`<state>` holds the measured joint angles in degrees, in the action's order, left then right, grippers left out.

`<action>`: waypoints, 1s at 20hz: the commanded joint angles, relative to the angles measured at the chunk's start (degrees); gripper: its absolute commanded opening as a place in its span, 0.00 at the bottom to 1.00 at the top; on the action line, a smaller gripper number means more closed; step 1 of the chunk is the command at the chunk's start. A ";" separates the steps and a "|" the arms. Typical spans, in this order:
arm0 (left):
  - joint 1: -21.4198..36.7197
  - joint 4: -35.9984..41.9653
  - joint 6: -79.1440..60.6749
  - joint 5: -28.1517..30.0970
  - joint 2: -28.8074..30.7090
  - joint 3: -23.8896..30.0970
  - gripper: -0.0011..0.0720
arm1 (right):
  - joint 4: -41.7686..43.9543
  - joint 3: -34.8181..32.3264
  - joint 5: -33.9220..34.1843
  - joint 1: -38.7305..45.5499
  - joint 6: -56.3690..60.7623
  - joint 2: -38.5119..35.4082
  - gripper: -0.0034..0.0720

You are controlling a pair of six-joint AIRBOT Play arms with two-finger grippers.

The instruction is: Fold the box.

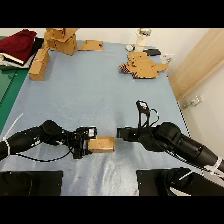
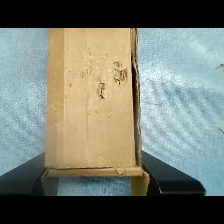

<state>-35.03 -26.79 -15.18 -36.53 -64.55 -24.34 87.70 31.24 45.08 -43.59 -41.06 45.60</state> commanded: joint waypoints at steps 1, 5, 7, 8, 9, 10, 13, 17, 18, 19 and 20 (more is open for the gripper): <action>0.00 0.00 0.00 -0.04 0.02 -0.02 0.47 | -1.97 0.50 2.19 2.23 0.98 1.03 0.05; 0.00 0.26 0.00 0.02 0.02 -0.02 0.47 | -1.77 0.50 2.14 2.19 2.01 2.08 0.05; 0.00 0.28 0.00 0.00 0.02 -0.02 0.47 | -1.79 0.50 2.14 2.21 3.10 2.56 0.05; 0.00 0.48 0.09 -0.04 0.02 -0.02 0.47 | -1.79 0.50 2.08 2.21 3.28 2.69 0.05; 0.00 1.53 0.98 -0.07 0.02 -0.02 0.47 | -1.81 0.50 1.97 2.21 3.78 2.80 0.05; 0.00 2.51 2.99 -0.04 0.04 -0.22 0.47 | -1.81 0.50 1.95 2.21 3.80 2.84 0.05; 0.59 1.07 12.85 0.11 2.01 -2.38 0.47 | -1.81 0.57 2.01 2.21 3.78 2.84 0.05; 7.58 -15.72 39.21 3.56 8.39 -4.63 0.47 | -2.75 0.59 1.95 2.21 3.76 2.86 0.05; 10.88 -21.35 46.01 4.76 9.51 -4.66 0.47 | -2.97 0.59 1.95 2.23 3.74 2.86 0.05; 14.97 -26.08 51.95 6.03 10.34 -4.66 0.47 | -3.13 0.59 1.95 2.21 3.74 2.89 0.05; 19.08 -28.61 55.74 7.28 10.71 -4.66 0.47 | -3.13 0.59 1.95 2.21 3.74 2.91 0.05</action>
